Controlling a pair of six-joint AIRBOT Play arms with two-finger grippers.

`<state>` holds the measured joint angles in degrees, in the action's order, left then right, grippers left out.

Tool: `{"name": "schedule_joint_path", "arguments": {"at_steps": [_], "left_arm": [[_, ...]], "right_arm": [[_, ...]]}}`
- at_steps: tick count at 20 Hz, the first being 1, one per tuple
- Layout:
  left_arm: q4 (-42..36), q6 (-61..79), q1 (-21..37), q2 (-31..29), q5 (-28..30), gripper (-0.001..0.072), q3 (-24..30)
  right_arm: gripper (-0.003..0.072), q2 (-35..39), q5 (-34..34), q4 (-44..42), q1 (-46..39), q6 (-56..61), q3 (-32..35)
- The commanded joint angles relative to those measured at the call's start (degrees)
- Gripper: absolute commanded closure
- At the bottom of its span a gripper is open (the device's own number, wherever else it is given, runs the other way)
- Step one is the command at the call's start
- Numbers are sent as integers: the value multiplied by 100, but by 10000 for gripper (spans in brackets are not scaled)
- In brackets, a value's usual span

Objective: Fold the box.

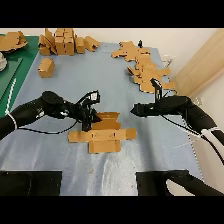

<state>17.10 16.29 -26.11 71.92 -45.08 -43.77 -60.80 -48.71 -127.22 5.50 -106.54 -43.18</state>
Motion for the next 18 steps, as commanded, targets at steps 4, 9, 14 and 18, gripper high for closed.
{"name": "schedule_joint_path", "arguments": {"at_steps": [4,9,14,18], "left_arm": [[-704,1139,109,-83,-461,699,422],[-691,1134,109,-48,-232,698,417],[-640,1106,109,0,-2,698,455],[-693,1086,107,0,-59,699,769]], "right_arm": [[591,2,90,-11,0,162,-7],[594,2,114,-13,42,175,-4],[595,-160,297,-9,352,175,-4],[606,-365,332,-2,496,175,-4]]}}
